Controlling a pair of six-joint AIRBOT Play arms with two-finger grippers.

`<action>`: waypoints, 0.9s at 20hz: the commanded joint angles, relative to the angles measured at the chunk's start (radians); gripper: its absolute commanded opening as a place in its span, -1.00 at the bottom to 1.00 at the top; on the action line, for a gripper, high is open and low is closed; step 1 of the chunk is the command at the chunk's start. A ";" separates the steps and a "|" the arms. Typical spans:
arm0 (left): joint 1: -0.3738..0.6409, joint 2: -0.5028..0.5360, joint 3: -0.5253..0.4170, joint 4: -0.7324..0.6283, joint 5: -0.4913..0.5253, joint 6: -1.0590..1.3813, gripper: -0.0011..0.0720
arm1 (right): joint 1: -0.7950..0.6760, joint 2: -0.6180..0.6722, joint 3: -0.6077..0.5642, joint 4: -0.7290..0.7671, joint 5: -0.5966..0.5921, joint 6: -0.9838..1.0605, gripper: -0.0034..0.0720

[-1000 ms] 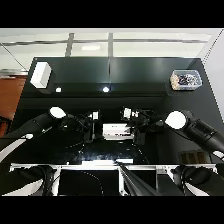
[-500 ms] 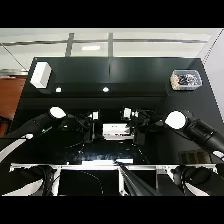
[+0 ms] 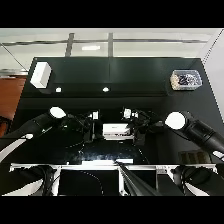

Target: Fold the box and place the chain.

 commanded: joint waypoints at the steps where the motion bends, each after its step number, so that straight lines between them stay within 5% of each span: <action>1: 0.000 0.000 0.001 0.000 0.000 0.001 0.13 | 0.001 -0.002 0.000 -0.001 0.000 0.000 -0.37; 18: 0.000 0.000 0.001 0.000 0.000 0.001 0.13 | 0.001 -0.014 0.002 0.018 0.006 0.005 -0.36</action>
